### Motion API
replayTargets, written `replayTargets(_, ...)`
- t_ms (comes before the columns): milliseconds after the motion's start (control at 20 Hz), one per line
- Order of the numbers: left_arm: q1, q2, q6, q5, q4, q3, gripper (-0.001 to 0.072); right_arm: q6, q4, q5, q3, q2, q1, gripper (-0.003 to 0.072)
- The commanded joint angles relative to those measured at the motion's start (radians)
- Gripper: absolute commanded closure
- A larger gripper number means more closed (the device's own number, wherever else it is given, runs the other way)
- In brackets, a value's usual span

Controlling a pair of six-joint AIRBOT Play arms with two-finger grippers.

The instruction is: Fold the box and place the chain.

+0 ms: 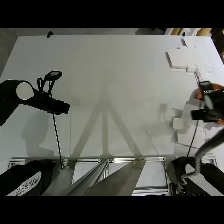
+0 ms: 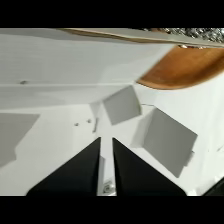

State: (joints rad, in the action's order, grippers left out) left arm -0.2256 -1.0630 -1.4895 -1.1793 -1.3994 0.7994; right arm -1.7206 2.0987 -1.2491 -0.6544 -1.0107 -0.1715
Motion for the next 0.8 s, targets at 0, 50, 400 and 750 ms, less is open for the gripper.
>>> replayTargets(0,0.000,0.000,0.000,0.000,0.000,0.000,0.0701,0.151,0.018,0.039,-0.001,0.001,-0.245,0.0275)
replayTargets(50,0.000,0.000,0.000,0.000,0.000,0.000,0.0701,0.184,0.017,0.047,-0.001,0.001,-0.289,0.0179)
replayTargets(400,0.000,0.000,0.000,0.000,0.000,0.000,0.0701,0.185,-0.026,0.101,-0.001,-0.028,-0.469,0.0179)
replayTargets(750,0.000,0.000,0.000,0.000,0.000,0.000,0.0701,0.245,-0.119,0.158,-0.001,-0.117,-0.497,0.0405)
